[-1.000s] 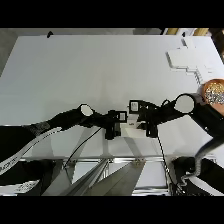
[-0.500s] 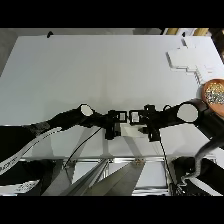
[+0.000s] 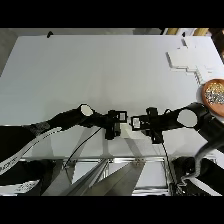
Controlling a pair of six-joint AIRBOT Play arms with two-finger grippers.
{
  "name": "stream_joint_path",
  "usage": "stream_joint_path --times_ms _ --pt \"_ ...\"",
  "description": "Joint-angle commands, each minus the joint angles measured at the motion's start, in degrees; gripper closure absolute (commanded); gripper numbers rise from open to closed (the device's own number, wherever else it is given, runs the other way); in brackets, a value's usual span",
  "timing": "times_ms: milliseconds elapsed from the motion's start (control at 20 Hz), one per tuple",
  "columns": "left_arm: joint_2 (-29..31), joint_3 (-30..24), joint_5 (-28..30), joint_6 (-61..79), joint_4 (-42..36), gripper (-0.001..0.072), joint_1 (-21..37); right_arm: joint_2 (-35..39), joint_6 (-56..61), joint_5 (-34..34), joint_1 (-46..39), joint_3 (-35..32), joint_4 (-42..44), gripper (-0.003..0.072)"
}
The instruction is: Fold the box and place the chain.
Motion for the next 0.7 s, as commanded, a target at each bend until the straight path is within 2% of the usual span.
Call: stream_joint_path --times_ms 0,100,300,550,650 --pt "0.04 0.04 0.02 0.00 0.00 0.0418 -0.02 1.20 3.10 0.68 0.74 -0.33 1.27 0.0429" --pt "0.04 0.04 0.02 0.00 0.00 0.0418 -0.02 2.29 4.26 0.26 2.10 -0.68 0.63 0.0426" --pt "0.04 0.04 0.02 0.00 0.00 0.0418 -0.02 2.47 6.16 -5.40 2.21 -3.56 0.00 0.0336" --pt "0.04 0.04 0.02 0.00 0.00 0.0418 -0.02 2.49 6.16 -7.69 2.21 -3.69 -3.04 0.0350" --pt "0.04 0.04 0.02 0.00 0.00 0.0418 -0.02 2.54 6.16 -8.52 2.21 -3.69 -3.30 0.0417"
